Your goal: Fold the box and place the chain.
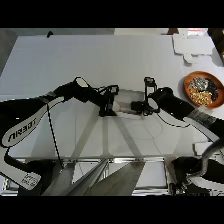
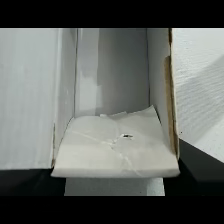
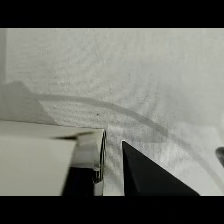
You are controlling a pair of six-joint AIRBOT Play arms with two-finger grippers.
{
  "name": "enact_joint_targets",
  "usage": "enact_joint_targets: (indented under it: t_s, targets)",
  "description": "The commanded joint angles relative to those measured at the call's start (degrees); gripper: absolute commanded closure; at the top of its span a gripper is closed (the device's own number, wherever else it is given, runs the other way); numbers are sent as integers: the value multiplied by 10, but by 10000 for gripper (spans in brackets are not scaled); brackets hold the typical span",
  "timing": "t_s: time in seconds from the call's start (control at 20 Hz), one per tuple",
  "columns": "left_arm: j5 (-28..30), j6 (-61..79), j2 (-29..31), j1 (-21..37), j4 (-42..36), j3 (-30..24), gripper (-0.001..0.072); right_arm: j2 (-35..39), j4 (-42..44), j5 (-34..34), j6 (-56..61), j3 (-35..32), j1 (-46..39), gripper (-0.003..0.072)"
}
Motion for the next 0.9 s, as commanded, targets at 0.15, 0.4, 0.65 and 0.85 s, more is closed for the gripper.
enact_joint_targets:
  t_s: [0.15, 0.4, 0.65, 0.85]
  targets:
    - [0, 1, 0, 0, 0, 0, 435, -2, -10, -19, 29, 1, 1, 679]
    - [0, 1, 0, 0, 0, 0, 435, 7, -10, -24, 22, 2, 1, 427]
    - [0, 1, 0, 0, 0, 0, 435, 75, -11, 28, 22, 2, 1, 428]
    - [0, 1, 0, 0, 0, 0, 435, 172, -12, 87, 4, 2, -21, 410]
